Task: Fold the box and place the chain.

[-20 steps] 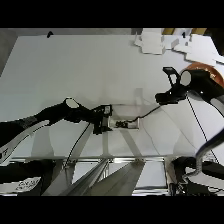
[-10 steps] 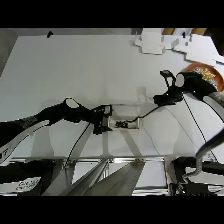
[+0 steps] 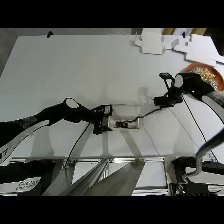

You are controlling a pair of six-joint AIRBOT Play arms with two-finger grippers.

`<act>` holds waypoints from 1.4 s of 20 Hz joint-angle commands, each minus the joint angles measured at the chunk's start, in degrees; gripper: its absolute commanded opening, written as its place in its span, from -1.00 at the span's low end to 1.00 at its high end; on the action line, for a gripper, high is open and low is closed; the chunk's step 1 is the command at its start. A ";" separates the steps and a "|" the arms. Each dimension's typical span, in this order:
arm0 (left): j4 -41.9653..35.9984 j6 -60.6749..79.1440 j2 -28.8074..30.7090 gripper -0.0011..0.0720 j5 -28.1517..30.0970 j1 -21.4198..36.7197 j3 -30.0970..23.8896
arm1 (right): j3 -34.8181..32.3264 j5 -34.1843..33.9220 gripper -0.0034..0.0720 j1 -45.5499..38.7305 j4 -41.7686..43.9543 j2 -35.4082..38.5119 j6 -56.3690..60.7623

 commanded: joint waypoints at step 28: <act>0.02 0.02 0.02 -0.61 0.02 0.04 0.00 | 0.04 -7.80 -0.85 37.22 12.74 30.05 8.33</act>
